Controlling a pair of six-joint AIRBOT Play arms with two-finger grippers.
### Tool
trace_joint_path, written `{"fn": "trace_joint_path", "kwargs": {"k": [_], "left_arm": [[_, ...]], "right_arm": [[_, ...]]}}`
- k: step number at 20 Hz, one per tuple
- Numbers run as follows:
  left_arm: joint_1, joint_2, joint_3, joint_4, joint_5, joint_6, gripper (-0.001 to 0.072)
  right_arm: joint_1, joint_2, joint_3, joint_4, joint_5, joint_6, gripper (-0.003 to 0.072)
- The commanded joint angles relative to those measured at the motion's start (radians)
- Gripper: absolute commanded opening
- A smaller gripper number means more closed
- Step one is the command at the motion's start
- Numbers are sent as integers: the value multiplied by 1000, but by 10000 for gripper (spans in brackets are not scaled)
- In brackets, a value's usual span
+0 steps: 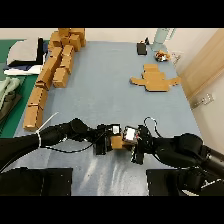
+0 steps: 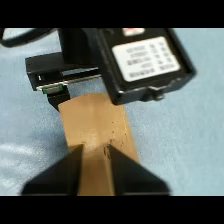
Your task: Fold the box.
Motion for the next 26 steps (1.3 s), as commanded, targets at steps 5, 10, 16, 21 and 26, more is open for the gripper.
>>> {"fn": "trace_joint_path", "kwargs": {"k": [5,10,16,21,26], "left_arm": [[0,0,1,0,0,0,605],[0,0,1,0,0,0,605],[0,0,1,0,0,0,605],[0,0,1,0,0,0,605],[0,0,1,0,0,0,604]], "right_arm": [[38,-74,-24,-96,114,8,412],[59,-89,-24,-100,114,-68,538],[130,-89,-59,-226,215,-59,538],[133,-92,-80,-266,239,-58,537],[133,-126,-85,-266,240,-58,513]]}}
